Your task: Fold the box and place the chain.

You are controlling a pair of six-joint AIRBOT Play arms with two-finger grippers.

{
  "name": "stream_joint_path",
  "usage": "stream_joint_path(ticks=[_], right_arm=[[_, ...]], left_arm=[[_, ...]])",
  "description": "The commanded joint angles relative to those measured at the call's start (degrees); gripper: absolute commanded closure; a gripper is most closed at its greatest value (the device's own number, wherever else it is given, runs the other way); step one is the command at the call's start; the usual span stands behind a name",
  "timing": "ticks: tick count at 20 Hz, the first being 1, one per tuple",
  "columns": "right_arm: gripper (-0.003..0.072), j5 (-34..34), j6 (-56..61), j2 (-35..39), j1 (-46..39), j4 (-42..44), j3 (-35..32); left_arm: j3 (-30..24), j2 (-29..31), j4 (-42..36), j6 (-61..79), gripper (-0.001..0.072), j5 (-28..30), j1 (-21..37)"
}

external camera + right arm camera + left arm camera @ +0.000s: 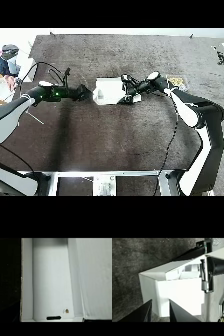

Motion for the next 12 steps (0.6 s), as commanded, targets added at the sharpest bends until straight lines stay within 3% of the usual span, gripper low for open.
stream_joint_path(ticks=[1,10,12], right_arm=[[0.0331,0.0,0.0,0.0,0.1,0.0,0.0],[0.0331,0.0,0.0,0.0,0.1,0.0,0.0],[0.0331,0.0,0.0,0.0,0.1,0.0,0.0]], left_arm=[[0.6,0.1,0.3,0.0,0.0464,0.1,-0.9],[0.7,0.3,0.9,-2.0,0.0463,2.8,-3.1],[2.4,0.3,5.2,-5.9,0.0463,3.4,-4.2]])
